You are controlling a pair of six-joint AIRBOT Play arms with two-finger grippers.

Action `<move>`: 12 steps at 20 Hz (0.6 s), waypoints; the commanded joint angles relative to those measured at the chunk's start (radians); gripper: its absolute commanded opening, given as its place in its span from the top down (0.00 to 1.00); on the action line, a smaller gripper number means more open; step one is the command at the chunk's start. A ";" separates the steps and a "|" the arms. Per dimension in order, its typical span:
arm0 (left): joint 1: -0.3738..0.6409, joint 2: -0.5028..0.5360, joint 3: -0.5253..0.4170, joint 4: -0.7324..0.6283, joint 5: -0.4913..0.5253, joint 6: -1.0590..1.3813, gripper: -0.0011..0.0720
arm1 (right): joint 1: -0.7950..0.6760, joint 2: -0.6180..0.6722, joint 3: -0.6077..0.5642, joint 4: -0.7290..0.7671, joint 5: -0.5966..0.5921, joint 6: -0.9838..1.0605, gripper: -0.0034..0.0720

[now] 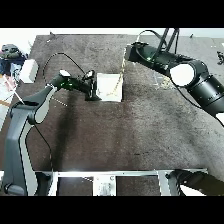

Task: Fold the box and place the chain.

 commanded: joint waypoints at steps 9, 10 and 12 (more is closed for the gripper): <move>0.001 -0.001 0.000 0.000 0.000 0.000 0.27 | 0.051 -0.204 0.006 -0.023 0.121 0.005 0.70; 0.001 0.000 0.000 0.000 0.000 0.000 0.27 | 0.034 -0.213 0.006 -0.034 0.122 0.005 0.70; 0.001 -0.001 0.000 0.000 0.000 0.000 0.27 | -0.010 -0.220 0.006 -0.075 0.154 0.005 0.70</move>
